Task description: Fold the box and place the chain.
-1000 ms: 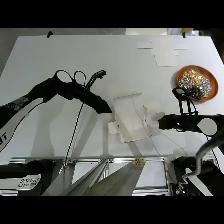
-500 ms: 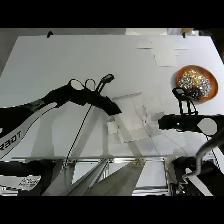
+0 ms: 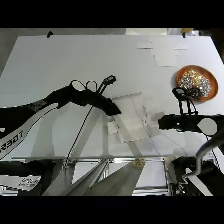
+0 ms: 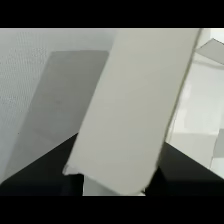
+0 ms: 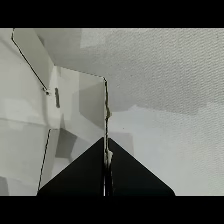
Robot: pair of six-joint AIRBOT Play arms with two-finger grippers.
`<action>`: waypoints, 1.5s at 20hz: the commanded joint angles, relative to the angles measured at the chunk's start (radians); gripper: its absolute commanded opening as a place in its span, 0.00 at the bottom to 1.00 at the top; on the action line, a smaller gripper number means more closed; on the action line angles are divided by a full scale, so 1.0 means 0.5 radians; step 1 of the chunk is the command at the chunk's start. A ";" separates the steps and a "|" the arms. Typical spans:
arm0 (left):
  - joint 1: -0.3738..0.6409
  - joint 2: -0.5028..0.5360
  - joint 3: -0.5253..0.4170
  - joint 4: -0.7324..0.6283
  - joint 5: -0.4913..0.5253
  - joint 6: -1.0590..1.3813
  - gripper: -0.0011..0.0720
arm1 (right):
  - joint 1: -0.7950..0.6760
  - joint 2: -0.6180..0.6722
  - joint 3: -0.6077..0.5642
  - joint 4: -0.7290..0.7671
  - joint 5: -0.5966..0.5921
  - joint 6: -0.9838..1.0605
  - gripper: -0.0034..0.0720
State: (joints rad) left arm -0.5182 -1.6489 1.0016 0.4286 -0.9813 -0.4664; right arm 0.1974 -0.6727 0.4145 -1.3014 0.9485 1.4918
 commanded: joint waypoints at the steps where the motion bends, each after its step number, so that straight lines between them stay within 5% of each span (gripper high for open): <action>1: -0.002 -0.002 -0.001 0.036 -0.045 0.054 0.48 | 0.002 0.002 -0.001 0.000 -0.001 -0.001 0.07; 7: -0.002 -0.002 -0.001 0.112 -0.060 0.097 0.37 | 0.002 0.002 -0.001 0.000 -0.006 -0.001 0.07; 11: -0.002 -0.002 -0.001 0.117 -0.066 0.220 0.02 | 0.002 0.002 -0.001 0.002 -0.013 0.000 0.07; 16: -0.002 0.002 0.031 0.142 -0.066 0.343 0.02 | 0.002 0.003 0.000 0.076 -0.016 -0.006 0.10; 18: -0.002 0.002 0.109 0.269 -0.133 0.329 0.02 | 0.002 0.004 0.009 0.116 -0.016 -0.037 0.35; 21: -0.002 0.001 0.286 0.618 -0.323 0.165 0.02 | 0.002 0.008 0.058 0.165 -0.007 -0.130 0.50; 27: -0.040 0.001 0.387 0.915 -0.416 0.096 0.02 | 0.002 0.087 0.238 0.134 0.077 -0.288 0.51; 30: -0.153 0.001 0.387 0.976 -0.205 0.203 0.02 | 0.002 0.171 0.251 0.129 0.079 -0.475 0.51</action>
